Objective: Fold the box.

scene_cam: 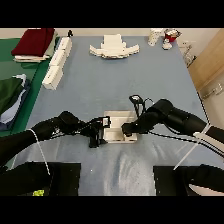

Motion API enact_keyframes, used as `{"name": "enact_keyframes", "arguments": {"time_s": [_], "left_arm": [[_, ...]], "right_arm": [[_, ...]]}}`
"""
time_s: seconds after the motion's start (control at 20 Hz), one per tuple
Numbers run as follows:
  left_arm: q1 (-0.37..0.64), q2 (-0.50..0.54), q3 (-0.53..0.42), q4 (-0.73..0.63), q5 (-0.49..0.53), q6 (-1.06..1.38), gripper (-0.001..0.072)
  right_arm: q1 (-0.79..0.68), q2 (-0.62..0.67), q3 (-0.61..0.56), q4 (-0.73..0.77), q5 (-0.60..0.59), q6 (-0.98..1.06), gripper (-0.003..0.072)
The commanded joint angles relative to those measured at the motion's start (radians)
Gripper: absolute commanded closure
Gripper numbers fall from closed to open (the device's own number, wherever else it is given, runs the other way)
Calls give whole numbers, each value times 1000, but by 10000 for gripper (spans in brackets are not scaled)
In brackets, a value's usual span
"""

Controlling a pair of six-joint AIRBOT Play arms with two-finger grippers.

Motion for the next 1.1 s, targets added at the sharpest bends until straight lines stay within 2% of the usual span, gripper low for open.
{"name": "enact_keyframes", "arguments": {"time_s": [0.0,0.35,0.4,0.5,0.65,0.7,1.05], "left_arm": [[0,0,1,0,0,0,179],[0,0,1,0,0,0,179],[0,0,1,0,0,0,179],[0,0,1,0,0,0,179],[0,0,1,0,0,0,179],[0,0,1,0,0,0,179],[0,0,1,0,0,0,179]], "right_arm": [[114,-63,80,-185,-90,275,176],[154,-140,109,-232,-153,416,194],[154,-140,109,-236,-153,424,274],[154,-145,109,-236,-153,435,315],[156,-157,108,-234,-154,436,614],[158,-159,108,-235,-153,436,675],[160,-162,108,-227,-154,436,680]]}}
